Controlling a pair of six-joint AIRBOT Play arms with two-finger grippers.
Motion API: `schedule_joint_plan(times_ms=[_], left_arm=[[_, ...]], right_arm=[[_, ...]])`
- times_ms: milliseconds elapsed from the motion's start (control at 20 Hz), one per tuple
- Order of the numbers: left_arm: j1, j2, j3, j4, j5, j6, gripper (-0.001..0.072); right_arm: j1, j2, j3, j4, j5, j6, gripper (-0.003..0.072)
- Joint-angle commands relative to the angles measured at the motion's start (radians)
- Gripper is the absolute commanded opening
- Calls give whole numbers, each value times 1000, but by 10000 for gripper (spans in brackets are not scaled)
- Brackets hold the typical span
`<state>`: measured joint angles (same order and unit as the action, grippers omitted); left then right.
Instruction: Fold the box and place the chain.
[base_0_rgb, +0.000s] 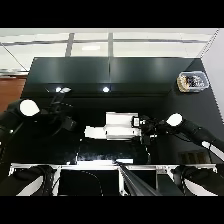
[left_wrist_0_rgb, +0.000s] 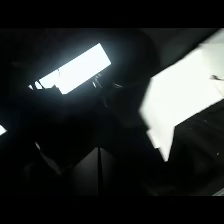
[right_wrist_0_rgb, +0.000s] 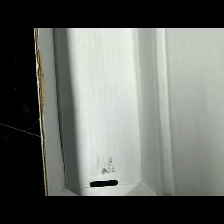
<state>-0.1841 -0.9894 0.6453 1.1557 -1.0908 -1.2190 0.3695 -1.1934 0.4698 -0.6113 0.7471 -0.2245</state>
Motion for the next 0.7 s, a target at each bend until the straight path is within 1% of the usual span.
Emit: schedule_joint_plan(times_ms=[0, 150, 250, 300, 400, 500, 650], left_arm=[[137, -13, -64, -78, -68, -225, 27], [184, -101, -151, -285, -69, -147, 27], [185, -169, -194, -431, -40, -90, 27], [176, -199, -205, -476, -16, -87, 27], [133, -246, -205, -520, 36, -59, 27], [79, -270, -205, -582, 83, -19, 27], [10, -294, -205, -676, 95, 73, 27]], right_arm=[[0, -1, 0, 1, 0, 0, 170], [0, -1, 0, 1, 0, 0, 170], [0, -1, 0, 1, 0, 0, 170], [0, -1, 0, 1, 0, 0, 170], [0, -1, 0, 1, 0, 0, 170], [0, -1, 0, 1, 0, 0, 170], [0, -1, 0, 1, 0, 0, 169]])
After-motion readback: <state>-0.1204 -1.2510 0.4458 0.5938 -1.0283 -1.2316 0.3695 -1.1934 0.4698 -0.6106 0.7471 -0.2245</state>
